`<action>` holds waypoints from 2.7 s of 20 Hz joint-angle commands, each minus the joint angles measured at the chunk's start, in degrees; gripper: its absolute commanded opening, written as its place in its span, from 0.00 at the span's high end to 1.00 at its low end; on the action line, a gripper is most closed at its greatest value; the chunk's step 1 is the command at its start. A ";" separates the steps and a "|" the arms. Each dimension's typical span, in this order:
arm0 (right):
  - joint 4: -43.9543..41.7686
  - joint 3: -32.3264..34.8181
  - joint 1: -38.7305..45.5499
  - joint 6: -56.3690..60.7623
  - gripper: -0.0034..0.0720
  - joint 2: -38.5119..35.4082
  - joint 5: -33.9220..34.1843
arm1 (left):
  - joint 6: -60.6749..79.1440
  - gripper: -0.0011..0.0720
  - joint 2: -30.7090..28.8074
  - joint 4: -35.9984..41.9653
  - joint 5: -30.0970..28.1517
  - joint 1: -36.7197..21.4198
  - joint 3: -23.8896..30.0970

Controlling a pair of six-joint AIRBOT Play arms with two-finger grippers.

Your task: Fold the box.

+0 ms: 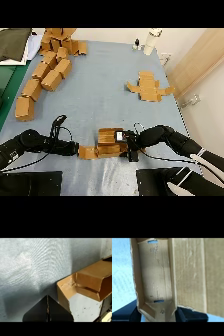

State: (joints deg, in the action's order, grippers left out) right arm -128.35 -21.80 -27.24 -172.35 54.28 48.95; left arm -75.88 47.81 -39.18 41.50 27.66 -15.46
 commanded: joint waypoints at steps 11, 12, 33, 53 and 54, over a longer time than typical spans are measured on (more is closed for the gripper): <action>0.00 -0.02 -0.02 0.02 0.34 0.02 -0.02 | 1.53 0.97 3.96 9.38 -5.03 10.88 -1.88; 0.00 -0.02 0.00 0.02 0.34 0.02 0.00 | 1.31 0.97 3.45 9.44 -4.83 10.88 -2.73; 0.00 -0.02 -0.02 0.02 0.34 0.02 -0.02 | -3.43 0.41 2.91 9.14 -3.58 10.82 -6.93; 0.00 -0.02 0.00 0.02 0.34 0.02 -0.02 | -5.27 0.41 4.24 11.39 -4.15 12.41 -8.52; 0.00 -0.02 0.00 0.02 0.34 0.02 -0.02 | -6.84 0.41 4.85 11.34 -3.96 12.90 -8.52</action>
State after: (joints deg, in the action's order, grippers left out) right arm -128.35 -21.80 -27.24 -172.35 54.30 48.95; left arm -81.14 51.75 -27.99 36.71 40.14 -23.94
